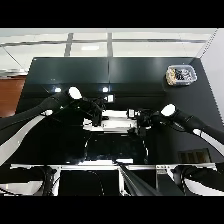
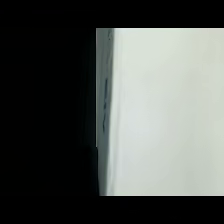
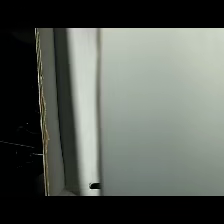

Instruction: Fold the box and place the chain.

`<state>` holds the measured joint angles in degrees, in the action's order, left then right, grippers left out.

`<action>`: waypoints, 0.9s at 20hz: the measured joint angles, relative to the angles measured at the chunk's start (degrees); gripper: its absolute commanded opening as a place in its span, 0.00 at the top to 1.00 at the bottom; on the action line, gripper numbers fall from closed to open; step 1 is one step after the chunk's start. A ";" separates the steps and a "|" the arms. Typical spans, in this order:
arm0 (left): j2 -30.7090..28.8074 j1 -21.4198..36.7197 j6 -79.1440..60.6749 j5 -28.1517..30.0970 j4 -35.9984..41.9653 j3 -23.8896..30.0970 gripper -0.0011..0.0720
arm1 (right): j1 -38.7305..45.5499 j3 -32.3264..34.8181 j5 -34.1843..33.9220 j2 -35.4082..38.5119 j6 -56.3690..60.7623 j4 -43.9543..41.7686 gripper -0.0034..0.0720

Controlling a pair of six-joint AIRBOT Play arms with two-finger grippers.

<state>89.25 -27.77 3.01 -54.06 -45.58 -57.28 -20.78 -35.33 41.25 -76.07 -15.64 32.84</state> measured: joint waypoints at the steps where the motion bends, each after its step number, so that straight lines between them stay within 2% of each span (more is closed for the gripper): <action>1: 0.04 0.00 0.02 -0.02 -0.02 -0.04 0.80 | 0.02 0.00 -0.04 0.00 0.00 0.04 0.32; 2: 0.13 0.02 0.24 -0.42 -0.28 -0.15 0.52 | 0.00 0.00 -0.22 0.00 0.00 0.07 0.32; 3: 0.13 0.11 0.31 -0.83 -0.61 -0.37 0.32 | 0.00 0.00 -0.83 -0.04 0.00 -0.07 0.32; 4: -0.09 0.28 0.74 -1.60 -0.52 -0.85 0.24 | 0.00 0.00 -0.87 -0.04 -0.02 -0.02 0.32; 6: -0.94 0.96 4.35 -3.96 -2.03 -1.81 0.24 | 0.00 0.00 -0.83 -0.04 0.00 0.04 0.32; 9: -4.22 2.89 14.86 -7.08 -9.09 -2.75 0.24 | 0.00 0.00 -0.76 -0.04 0.00 0.09 0.34; 10: -5.51 3.87 18.12 -8.57 -11.08 -2.93 0.26 | 0.00 0.00 -0.72 -0.04 0.00 0.11 0.48; 11: -6.73 5.05 21.59 -10.75 -12.66 -2.99 0.47 | 0.00 0.00 -0.70 -0.04 0.00 0.11 0.64; 12: -7.65 6.21 24.79 -13.33 -13.33 -3.02 0.79 | 0.00 0.00 -0.68 -0.04 0.00 0.13 0.71; 13: -8.31 7.41 27.98 -16.39 -13.00 -2.82 0.95 | 0.00 0.00 -0.63 -0.04 0.00 0.15 0.71; 16: -8.90 9.27 32.39 -24.59 -5.88 0.39 0.96 | 0.00 0.00 -0.50 -0.04 0.00 0.17 0.71; 18: -8.96 9.01 31.63 -25.11 1.81 4.24 0.96 | 0.00 0.00 -0.44 -0.04 0.00 0.20 0.71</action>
<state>80.29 -18.76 34.63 -79.18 -43.77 -53.04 -20.78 -35.33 40.82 -76.12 -15.64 33.04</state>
